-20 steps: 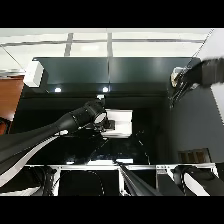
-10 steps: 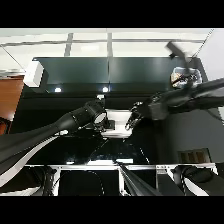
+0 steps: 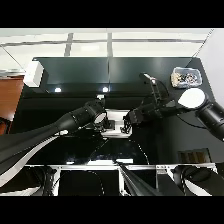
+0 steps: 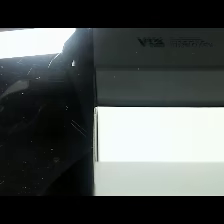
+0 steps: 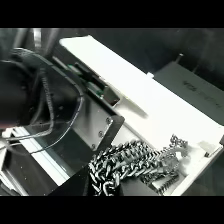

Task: Fold the box and place the chain.

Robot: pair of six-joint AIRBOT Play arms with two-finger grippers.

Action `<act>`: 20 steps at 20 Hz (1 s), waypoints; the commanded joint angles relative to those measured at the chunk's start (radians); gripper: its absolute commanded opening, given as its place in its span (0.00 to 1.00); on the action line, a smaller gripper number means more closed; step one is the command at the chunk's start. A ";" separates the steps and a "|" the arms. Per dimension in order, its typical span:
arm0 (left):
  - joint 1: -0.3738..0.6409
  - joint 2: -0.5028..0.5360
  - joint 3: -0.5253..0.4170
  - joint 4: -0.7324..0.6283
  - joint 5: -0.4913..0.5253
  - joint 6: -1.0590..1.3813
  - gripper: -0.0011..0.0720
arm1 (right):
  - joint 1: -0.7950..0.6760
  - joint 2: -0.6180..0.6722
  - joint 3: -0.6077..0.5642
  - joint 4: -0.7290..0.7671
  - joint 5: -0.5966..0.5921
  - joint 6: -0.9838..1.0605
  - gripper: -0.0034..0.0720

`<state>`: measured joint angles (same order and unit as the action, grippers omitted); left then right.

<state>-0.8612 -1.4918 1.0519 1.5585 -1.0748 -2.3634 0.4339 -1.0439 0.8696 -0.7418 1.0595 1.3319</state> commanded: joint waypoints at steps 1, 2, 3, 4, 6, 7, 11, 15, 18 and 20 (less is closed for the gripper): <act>0.001 0.000 0.000 0.000 0.000 0.000 0.05 | 0.010 -0.020 -0.019 -0.004 -0.042 0.000 0.51; 0.001 0.000 0.000 0.000 0.001 0.000 0.05 | 0.006 -0.020 -0.018 -0.023 -0.058 -0.001 0.52; 0.001 0.000 0.000 0.000 0.001 0.000 0.05 | -0.005 -0.018 -0.018 -0.046 -0.073 -0.001 0.52; 0.001 0.000 0.000 0.000 0.001 0.000 0.05 | -0.031 -0.011 -0.018 -0.066 -0.076 -0.001 0.52; 0.001 0.000 0.000 0.000 0.001 0.000 0.05 | -0.108 0.014 -0.018 -0.143 -0.040 0.000 0.51; 0.001 0.000 0.000 0.000 0.000 0.000 0.05 | -0.150 0.027 -0.018 -0.206 -0.016 0.000 0.51; 0.000 0.000 0.000 0.000 -0.003 0.000 0.05 | -0.226 0.034 -0.019 -0.315 0.033 -0.001 0.51; 0.001 0.002 0.014 -0.007 -0.045 0.003 0.20 | -0.221 0.034 -0.019 -0.314 0.032 -0.002 0.51; -0.010 0.041 0.087 0.084 -0.129 0.004 0.81 | -0.221 0.034 -0.019 -0.316 0.038 -0.009 0.51; -0.019 0.127 0.098 0.143 -0.155 0.062 0.81 | -0.221 0.034 -0.019 -0.319 0.036 -0.009 0.51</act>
